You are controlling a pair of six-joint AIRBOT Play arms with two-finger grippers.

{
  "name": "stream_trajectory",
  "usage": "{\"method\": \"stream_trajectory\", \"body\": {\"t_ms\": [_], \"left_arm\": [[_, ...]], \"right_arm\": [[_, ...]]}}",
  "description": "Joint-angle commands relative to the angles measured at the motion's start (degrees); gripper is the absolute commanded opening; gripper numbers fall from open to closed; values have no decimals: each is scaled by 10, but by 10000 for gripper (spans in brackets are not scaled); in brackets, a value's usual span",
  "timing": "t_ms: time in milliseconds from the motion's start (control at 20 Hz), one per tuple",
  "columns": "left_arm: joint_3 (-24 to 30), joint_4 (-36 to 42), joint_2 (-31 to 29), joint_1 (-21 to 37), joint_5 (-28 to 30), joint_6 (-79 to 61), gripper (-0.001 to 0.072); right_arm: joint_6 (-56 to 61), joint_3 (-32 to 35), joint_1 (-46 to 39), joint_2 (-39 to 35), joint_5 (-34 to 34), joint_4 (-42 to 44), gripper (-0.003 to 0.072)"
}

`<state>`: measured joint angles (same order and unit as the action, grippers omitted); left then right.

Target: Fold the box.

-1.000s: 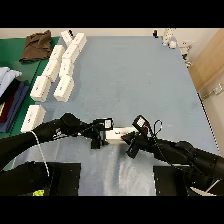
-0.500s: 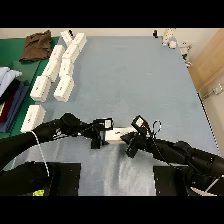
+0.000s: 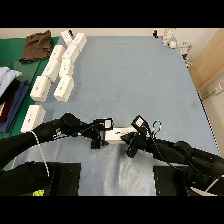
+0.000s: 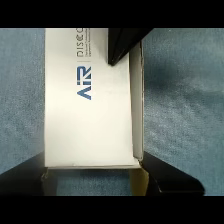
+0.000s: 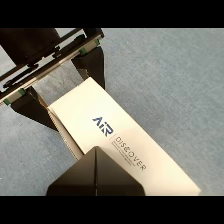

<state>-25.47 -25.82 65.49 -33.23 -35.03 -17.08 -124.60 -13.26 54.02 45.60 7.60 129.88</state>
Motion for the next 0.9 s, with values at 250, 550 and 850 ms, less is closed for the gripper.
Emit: {"method": "stream_trajectory", "body": {"t_ms": [250,550,850], "left_arm": [[0,0,0,0,0,0,458],[0,0,0,0,0,0,458],[0,0,0,0,0,0,458]], "right_arm": [[0,-24,0,-80,3,-9,6],[32,-101,-56,-62,113,-71,6],[506,-305,-265,84,446,-440,7]]}}
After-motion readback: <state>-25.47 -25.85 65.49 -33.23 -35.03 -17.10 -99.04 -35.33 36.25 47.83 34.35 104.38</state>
